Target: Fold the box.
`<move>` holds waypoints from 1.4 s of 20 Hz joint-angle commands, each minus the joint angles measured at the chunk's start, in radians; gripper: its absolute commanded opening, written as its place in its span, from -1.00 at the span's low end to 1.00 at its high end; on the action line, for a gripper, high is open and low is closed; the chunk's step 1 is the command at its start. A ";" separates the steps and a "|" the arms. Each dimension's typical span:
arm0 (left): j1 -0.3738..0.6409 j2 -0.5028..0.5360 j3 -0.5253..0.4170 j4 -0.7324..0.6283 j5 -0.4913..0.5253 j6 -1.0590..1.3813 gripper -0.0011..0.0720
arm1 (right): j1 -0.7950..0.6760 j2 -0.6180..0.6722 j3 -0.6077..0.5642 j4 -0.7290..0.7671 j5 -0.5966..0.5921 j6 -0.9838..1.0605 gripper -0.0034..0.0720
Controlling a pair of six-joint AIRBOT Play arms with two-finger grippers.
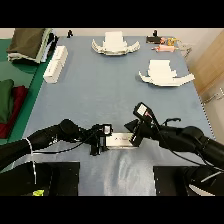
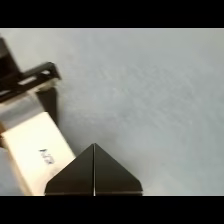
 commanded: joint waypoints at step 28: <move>0.757 0.340 0.011 0.630 -0.008 -0.879 0.46 | -0.208 -0.460 0.529 -0.520 -0.936 0.725 -0.90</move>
